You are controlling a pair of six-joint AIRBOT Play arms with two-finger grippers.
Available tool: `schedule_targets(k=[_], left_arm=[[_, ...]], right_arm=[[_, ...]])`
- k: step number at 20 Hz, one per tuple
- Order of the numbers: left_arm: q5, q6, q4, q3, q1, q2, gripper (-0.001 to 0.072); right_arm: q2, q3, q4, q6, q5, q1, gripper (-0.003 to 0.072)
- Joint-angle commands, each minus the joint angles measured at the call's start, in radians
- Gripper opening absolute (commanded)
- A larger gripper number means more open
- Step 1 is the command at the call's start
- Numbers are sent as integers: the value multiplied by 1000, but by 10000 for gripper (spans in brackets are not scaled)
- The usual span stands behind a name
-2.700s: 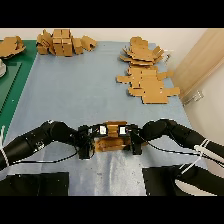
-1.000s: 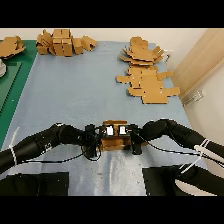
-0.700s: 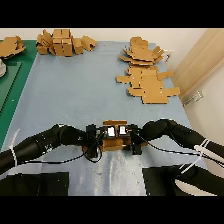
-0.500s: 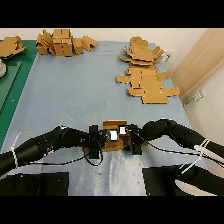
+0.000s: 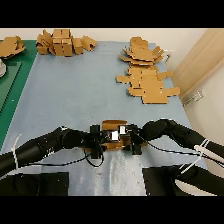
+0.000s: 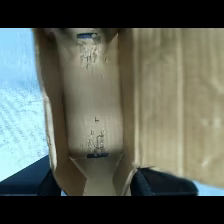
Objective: Fold the box.
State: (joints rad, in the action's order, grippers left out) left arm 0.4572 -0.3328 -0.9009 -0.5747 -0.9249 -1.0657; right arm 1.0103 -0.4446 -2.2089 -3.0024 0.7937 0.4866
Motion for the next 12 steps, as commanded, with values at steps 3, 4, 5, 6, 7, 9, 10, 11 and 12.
schedule_targets(k=[3,4,5,6,7,9,10,11,12], left_arm=[[0,-1,7,-1,0,-1,429],[0,-1,7,-1,0,-1,430],[0,-1,7,-1,0,-1,430],[1,-1,7,-1,0,-1,430],[4,-1,7,-1,0,-1,430],[16,-1,7,-1,0,-1,430],[21,-1,6,-1,0,0,429],[26,-1,3,-1,0,0,428],[31,-1,2,-1,0,5,411]], right_arm=[[0,0,2,2,2,1,470],[0,0,2,2,2,1,470],[0,0,2,2,2,1,470],[0,0,2,2,2,1,470],[0,0,2,2,2,1,470],[0,0,2,2,2,1,470],[0,0,2,2,2,1,470],[0,0,2,2,2,1,470],[0,0,2,2,2,1,470]])
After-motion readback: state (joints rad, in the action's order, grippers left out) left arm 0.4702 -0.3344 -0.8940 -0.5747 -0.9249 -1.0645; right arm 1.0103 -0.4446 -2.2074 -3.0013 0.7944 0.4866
